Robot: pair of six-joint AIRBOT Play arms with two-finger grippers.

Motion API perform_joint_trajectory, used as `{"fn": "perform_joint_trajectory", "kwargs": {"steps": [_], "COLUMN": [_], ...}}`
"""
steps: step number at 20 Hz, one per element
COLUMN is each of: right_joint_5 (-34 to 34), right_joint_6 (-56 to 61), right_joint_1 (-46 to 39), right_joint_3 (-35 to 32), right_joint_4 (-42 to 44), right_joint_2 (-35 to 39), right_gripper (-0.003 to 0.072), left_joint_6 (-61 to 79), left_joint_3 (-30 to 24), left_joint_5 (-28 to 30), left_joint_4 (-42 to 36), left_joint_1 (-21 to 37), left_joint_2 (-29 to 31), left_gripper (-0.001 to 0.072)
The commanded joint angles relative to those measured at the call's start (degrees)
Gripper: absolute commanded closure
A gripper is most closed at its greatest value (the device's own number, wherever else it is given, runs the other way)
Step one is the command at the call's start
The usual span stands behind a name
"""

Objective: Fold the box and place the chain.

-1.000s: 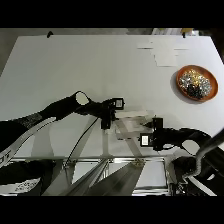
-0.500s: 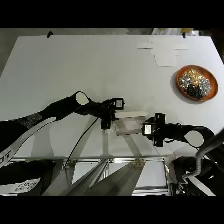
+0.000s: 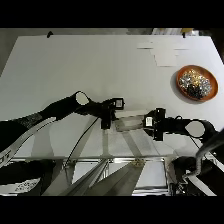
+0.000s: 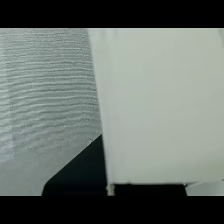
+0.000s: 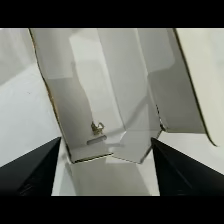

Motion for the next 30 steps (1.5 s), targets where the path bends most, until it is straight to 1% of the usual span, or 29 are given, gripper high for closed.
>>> {"fn": "perform_joint_trajectory", "kwargs": {"steps": [1,4,9,12,14,16,20,25,30], "right_joint_5": [0.1,1.6,1.5,2.3,5.5,7.5,7.8,8.4,9.0], "right_joint_6": [-3.7,-6.5,-12.3,-13.0,-18.5,-24.0,-28.1,-28.6,-25.2], "right_joint_1": [-3.2,-5.0,-5.0,-7.7,-10.6,-11.5,-11.5,-11.2,-8.2], "right_joint_3": [0.3,0.3,0.3,0.3,0.5,0.6,0.7,0.7,0.7], "right_joint_4": [4.3,7.2,10.4,14.0,16.8,20.4,20.7,20.3,19.6], "right_joint_2": [-1.2,-2.2,-3.1,-6.7,-9.4,-12.0,-16.4,-16.5,-16.5], "right_gripper": [0.0027,0.0027,0.0027,0.0028,0.0028,0.0028,0.0028,0.0031,0.0043], "left_joint_6": [0.0,0.0,0.0,0.0,0.0,0.0,0.0,0.0,0.0], "left_joint_3": [0.0,0.0,0.0,0.0,0.0,0.0,0.0,0.0,0.0], "left_joint_5": [0.0,0.0,0.0,0.0,0.0,0.0,0.0,0.0,0.0], "left_joint_4": [0.0,0.0,0.0,0.0,0.0,0.0,0.0,0.0,0.0], "left_joint_1": [0.0,0.0,0.0,0.0,0.0,0.0,0.0,0.0,0.0], "left_joint_2": [0.0,0.0,0.0,0.0,0.0,0.0,0.0,0.0,0.0], "left_gripper": [0.07,0.07,0.07,0.07,0.07,0.07,0.07,0.07,0.07]}}
